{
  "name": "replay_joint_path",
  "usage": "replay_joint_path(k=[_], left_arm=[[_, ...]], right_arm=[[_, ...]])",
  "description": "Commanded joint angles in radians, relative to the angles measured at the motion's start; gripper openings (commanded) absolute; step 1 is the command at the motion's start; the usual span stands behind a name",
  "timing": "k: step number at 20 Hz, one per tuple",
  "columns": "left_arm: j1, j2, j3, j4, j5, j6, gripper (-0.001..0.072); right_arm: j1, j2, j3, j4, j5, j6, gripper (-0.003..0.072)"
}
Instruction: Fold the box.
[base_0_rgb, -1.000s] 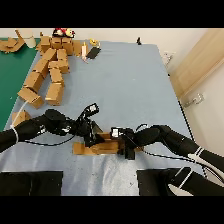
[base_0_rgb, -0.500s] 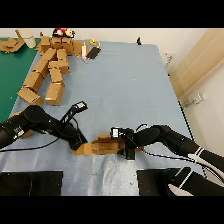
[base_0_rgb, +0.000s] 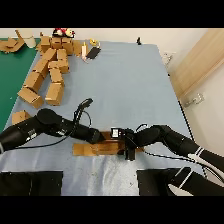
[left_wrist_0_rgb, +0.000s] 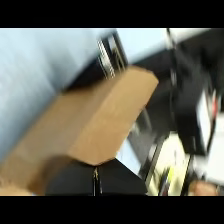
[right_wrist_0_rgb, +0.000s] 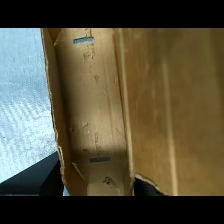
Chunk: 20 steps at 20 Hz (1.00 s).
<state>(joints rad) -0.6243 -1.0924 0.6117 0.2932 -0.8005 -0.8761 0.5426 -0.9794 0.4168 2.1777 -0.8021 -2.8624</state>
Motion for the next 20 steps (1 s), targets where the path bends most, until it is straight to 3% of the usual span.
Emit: replay_joint_path(k=[1,3,6,11,20], left_arm=[[0.028,-0.092,0.042,-0.071,0.105,0.016,0.001],[0.027,-0.143,0.066,-0.059,0.148,0.016,0.001],[0.026,-0.213,0.104,-0.018,0.119,-0.008,0.0009],[0.027,-0.257,0.116,0.151,0.108,-0.162,0.0009],[0.027,-0.287,0.116,0.157,0.081,-0.187,0.0009]], right_arm=[[0.001,0.0,-0.001,0.0,-0.002,0.0,0.0474],[0.001,0.0,-0.001,0.0,-0.01,0.0,0.0474],[0.001,0.0,-0.001,0.0,-0.026,0.0,0.0474],[0.001,0.0,-0.001,0.0,-0.027,0.0,0.0474],[0.001,0.0,-0.001,-0.001,-0.027,0.0,0.0474]])
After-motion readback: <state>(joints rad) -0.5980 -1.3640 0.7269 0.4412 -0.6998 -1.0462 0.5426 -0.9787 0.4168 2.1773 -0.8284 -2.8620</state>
